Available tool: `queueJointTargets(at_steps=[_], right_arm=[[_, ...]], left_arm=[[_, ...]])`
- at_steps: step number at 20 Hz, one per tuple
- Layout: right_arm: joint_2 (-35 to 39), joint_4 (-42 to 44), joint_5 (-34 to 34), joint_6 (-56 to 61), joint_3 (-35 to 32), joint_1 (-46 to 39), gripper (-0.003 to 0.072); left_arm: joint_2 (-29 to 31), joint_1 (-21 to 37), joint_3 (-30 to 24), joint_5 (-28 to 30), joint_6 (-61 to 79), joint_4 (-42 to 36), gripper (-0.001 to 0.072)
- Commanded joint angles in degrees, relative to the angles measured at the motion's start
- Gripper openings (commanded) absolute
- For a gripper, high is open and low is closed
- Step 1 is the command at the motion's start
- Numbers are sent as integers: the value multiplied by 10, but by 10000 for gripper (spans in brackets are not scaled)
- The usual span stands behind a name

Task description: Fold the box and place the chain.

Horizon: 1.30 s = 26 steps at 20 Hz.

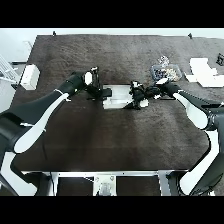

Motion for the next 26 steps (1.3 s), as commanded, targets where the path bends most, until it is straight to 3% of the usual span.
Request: queueJointTargets(at_steps=[1,11,26], right_arm=[[0,0,0,0,0,0,599],[0,0,0,0,0,0,599],[0,0,0,1,0,0,599]], left_arm=[[-15,-8,29,-45,-38,41,288],[-89,-29,147,-174,-90,96,288],[-159,-55,250,-238,-88,165,285]])
